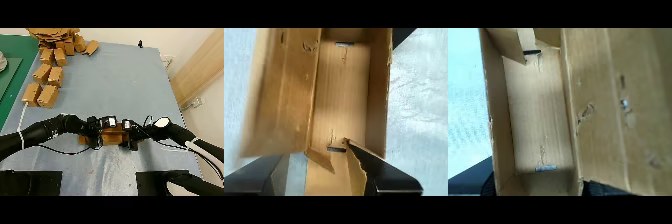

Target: Fold the box.

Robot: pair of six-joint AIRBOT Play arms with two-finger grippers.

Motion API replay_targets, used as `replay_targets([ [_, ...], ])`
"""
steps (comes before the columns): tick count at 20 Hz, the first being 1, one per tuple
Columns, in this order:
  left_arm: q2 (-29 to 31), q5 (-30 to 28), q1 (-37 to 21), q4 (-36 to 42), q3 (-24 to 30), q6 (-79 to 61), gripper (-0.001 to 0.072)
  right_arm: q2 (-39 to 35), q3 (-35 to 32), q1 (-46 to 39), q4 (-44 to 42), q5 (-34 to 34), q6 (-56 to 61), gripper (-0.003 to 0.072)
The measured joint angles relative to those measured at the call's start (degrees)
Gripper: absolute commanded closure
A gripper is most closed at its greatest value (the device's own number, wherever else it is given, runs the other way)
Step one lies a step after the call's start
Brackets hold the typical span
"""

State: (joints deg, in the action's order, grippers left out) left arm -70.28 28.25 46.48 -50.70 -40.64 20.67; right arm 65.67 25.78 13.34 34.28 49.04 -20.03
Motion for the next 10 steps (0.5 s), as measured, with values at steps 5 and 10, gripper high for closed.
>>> replay_targets([
  [5, 1.95, 7.3, -3.02, -6.32, -0.02, 3.85, 0.0423, 0.0, 0.0, 0.0, -0.07, -0.2, 0.0, 0.0145],
  [10, 5.07, 13.35, -4.98, -15.87, 0.0, 10.21, 0.07, 0.0, 0.0, 0.0, 0.0, -0.11, -0.11, 0.0144],
])
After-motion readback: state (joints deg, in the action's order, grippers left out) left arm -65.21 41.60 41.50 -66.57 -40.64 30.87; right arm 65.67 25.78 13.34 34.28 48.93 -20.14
